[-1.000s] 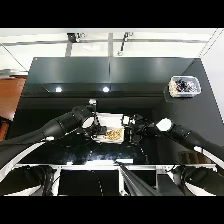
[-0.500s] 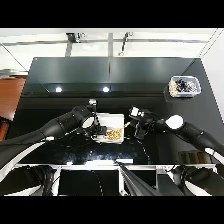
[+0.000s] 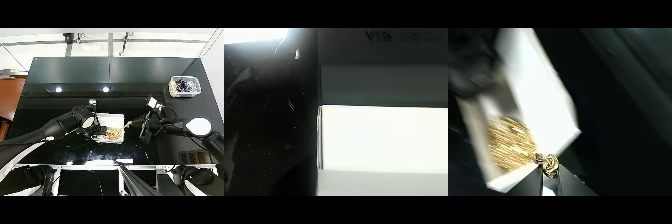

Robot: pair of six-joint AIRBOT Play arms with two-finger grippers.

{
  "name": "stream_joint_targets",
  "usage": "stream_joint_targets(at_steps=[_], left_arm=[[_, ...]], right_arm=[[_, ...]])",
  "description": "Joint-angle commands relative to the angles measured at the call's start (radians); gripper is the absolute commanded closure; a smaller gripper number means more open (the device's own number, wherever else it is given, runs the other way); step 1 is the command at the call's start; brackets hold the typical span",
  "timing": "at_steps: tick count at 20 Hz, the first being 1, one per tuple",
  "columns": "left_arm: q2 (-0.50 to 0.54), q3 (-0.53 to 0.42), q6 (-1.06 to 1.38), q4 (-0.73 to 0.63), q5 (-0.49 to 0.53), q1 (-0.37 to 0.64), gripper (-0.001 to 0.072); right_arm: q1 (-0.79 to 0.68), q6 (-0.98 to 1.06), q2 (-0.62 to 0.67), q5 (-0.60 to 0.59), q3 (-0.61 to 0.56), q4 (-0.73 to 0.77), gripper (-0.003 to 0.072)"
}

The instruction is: Fold the box and place the chain.

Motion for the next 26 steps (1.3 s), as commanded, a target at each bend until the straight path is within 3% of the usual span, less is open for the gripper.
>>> stream_joint_targets(at_steps=[1,6,12,16,20,21,22,23,26], left_arm=[[0.0,0.0,0.0,0.0,0.001,0.0,0.0677],[0.0,0.0,0.0,0.0,0.0,0.0,0.0677],[0.0,0.0,0.0,0.0,0.001,0.0,0.0677],[0.0,0.0,0.0,0.0,0.001,0.0,0.0678],[0.0,0.0,0.0,-0.001,0.001,0.0,0.0677],[0.0,0.0,0.0,-0.002,0.001,0.0,0.0678],[0.0,0.0,0.0,-0.002,0.001,0.0,0.0677],[0.0,0.0,0.0,-0.002,0.001,0.0,0.0677],[0.0,0.002,0.0,-0.008,0.002,0.0,0.0677]], right_arm=[[-0.002,0.167,0.055,0.166,0.031,0.133,0.0663],[-0.002,0.151,0.055,0.16,0.031,0.433,0.0663],[0.02,0.152,0.053,0.111,0.031,0.423,0.0662],[0.138,0.152,0.018,0.016,0.031,0.418,0.0662],[0.169,0.213,-0.008,-0.087,0.031,0.264,0.0661],[0.162,0.237,-0.008,-0.083,0.031,0.234,0.063],[0.155,0.259,-0.008,-0.068,0.031,0.213,0.0373],[0.147,0.276,-0.008,-0.056,0.031,0.198,0.0183],[0.079,0.323,-0.003,0.008,0.031,0.187,0.0178]])
